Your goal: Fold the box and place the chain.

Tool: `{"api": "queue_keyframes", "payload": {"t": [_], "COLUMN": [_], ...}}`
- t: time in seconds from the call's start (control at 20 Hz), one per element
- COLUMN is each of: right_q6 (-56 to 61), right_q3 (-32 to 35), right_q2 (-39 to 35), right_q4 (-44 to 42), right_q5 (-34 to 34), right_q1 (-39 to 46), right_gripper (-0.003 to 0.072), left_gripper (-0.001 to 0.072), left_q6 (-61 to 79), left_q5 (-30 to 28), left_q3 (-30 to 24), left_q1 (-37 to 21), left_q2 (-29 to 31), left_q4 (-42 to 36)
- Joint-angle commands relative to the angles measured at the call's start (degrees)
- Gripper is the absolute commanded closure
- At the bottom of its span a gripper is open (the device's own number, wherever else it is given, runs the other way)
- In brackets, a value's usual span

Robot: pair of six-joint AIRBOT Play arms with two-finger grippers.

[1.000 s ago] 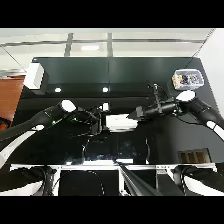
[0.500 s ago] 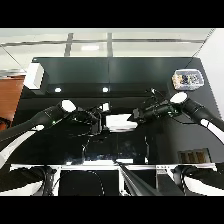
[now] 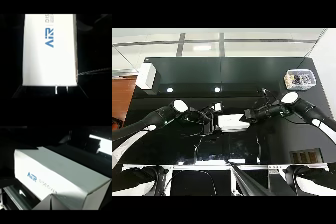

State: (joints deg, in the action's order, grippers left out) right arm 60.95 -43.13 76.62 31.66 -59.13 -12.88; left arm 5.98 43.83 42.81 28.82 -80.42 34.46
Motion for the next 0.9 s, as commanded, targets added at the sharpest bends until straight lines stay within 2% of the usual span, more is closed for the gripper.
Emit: {"api": "queue_keyframes", "payload": {"t": [0.0, 0.2, 0.3, 0.35, 0.4, 0.5, 0.6, 0.75, 0.85], "right_q6": [-0.11, -0.39, -0.52, -0.48, -0.48, -0.48, -0.5, -1.44, -2.23], "right_q3": [-2.71, -9.33, -10.08, -10.1, -10.08, -10.05, -10.03, -10.03, -10.03], "right_q2": [-1.2, -6.75, -10.99, -12.85, -14.69, -17.35, -18.71, -18.82, -18.82], "right_q4": [-0.07, 0.09, 0.46, 0.92, 1.86, 4.37, 6.14, 6.4, 6.34], "right_q5": [-4.52, -12.5, -13.97, -15.39, -17.49, -22.14, -24.68, -24.0, -22.67], "right_q1": [0.15, 3.17, 7.98, 10.95, 14.38, 20.59, 25.35, 28.17, 28.13], "right_gripper": [0.0672, 0.0672, 0.0672, 0.0672, 0.0672, 0.0672, 0.0672, 0.0672, 0.0672], "left_gripper": [0.0294, 0.0293, 0.0249, 0.0043, 0.0, -0.0001, -0.0001, 0.0003, 0.0004], "left_q6": [0.02, -0.02, -0.5, -0.85, -3.8, -11.23, -13.27, -15.65, -19.26], "left_q5": [0.11, 0.26, 0.44, 1.2, 1.62, 4.96, 9.73, 10.43, 9.79], "left_q3": [0.0, 0.33, 1.33, 1.9, 2.64, 4.81, 7.17, 12.07, 16.72], "left_q1": [0.0, -0.04, -0.11, -0.11, -0.11, -0.09, 0.02, 2.27, 4.81], "left_q2": [0.0, 0.09, 0.63, 1.14, 1.73, 3.3, 5.68, 6.54, 3.5], "left_q4": [0.02, 0.11, 0.87, 2.62, 5.92, 11.98, 12.76, 11.72, 11.65]}}
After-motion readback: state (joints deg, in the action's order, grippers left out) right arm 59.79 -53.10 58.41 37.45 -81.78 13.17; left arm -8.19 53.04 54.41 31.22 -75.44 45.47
